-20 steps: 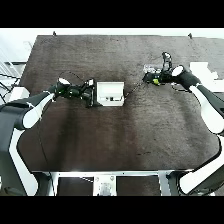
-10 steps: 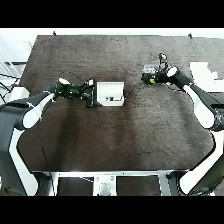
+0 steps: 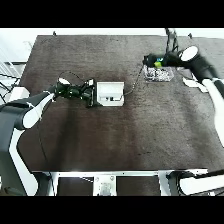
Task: Fold the box and place the chain.
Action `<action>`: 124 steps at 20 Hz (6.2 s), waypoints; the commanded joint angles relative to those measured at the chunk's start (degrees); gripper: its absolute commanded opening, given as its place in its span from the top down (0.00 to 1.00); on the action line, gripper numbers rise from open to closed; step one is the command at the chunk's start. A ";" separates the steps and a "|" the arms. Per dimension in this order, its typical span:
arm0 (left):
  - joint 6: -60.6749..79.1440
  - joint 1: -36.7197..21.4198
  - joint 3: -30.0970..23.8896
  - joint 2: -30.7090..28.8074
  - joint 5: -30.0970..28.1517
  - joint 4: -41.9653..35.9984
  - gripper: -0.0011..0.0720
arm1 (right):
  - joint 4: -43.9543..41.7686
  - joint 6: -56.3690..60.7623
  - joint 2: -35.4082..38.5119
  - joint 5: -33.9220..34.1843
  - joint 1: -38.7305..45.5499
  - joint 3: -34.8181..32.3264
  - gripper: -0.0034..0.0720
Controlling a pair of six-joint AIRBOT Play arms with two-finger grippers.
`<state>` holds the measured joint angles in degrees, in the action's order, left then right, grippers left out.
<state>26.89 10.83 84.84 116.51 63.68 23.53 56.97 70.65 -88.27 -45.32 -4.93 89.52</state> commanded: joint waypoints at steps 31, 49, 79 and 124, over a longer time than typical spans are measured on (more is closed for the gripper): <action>0.00 0.02 0.02 0.00 0.00 0.02 0.28 | 6.86 8.70 17.86 5.27 -21.88 -13.66 0.94; 0.00 0.02 0.02 0.00 0.00 0.00 0.28 | 5.33 8.24 -0.79 6.93 -20.83 -15.06 0.44; 0.02 0.00 0.02 0.00 -0.02 0.00 0.28 | 5.77 10.36 -15.65 13.44 0.33 -1.29 0.94; 0.02 0.00 0.02 0.00 -0.02 0.00 0.28 | 4.50 11.87 -1.09 22.75 -27.76 -20.04 0.93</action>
<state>26.89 10.83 84.84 116.53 63.68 23.51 62.17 82.46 -85.91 -24.16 -32.10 69.49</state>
